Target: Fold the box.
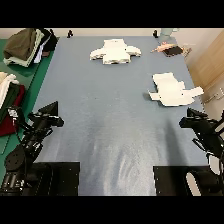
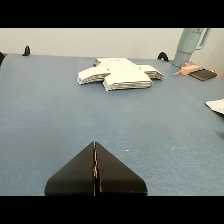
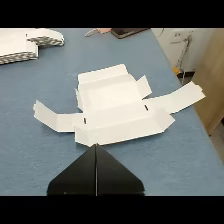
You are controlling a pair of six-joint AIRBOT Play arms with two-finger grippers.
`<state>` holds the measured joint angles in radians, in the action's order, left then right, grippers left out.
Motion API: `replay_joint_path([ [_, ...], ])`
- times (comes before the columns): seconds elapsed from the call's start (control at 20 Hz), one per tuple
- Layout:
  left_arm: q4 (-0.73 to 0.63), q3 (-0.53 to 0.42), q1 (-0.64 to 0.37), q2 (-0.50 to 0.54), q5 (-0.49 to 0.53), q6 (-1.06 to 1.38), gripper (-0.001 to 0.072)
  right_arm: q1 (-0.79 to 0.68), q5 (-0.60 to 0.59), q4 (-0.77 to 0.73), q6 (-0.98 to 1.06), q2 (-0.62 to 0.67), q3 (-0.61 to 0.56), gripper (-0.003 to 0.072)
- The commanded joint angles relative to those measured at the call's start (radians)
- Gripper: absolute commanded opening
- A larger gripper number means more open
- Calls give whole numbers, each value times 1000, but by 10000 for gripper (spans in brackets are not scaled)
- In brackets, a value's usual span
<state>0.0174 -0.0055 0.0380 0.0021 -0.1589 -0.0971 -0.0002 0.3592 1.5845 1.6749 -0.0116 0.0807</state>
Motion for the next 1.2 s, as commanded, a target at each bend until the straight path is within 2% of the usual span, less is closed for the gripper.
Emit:
replay_joint_path([
  [0.0, 0, 0, 0, 0, 0, 0, 17, 0, -27, 92, -1, 1, 1, 4],
  [0.1, -48, 6, 0, 0, 0, -24, 17, 0, -34, 80, 1, 0, 2, 4],
  [0.2, -124, 19, 0, -1, -13, -35, 17, 0, -87, -22, 48, 0, 5, 3],
  [0.35, -106, 92, 0, -48, -69, -31, 17, 0, -80, -84, 114, -32, 86, 4],
  [0.45, -98, 170, 0, -151, -105, -31, 17, 0, 5, -83, 135, -129, 193, 4],
  [0.55, -76, 281, 0, -323, -187, -35, 18, 0, 171, -86, 135, -293, 334, 3],
  [0.7, 69, 484, 0, -628, -401, -201, 17, 0, 441, -134, 135, -540, 562, 4],
  [0.75, 137, 552, 0, -717, -486, -256, 17, 0, 497, -158, 134, -599, 620, 4],
  [0.85, 218, 660, -2, -849, -627, -324, 17, 0, 532, -219, 126, -691, 696, 4],
  [0.95, 222, 721, -2, -913, -689, -344, 17, 0, 546, -240, 90, -736, 733, 4],
  [1.15, 190, 732, -4, -918, -670, -349, 17, 0, 573, -231, 76, -741, 737, 3],
])
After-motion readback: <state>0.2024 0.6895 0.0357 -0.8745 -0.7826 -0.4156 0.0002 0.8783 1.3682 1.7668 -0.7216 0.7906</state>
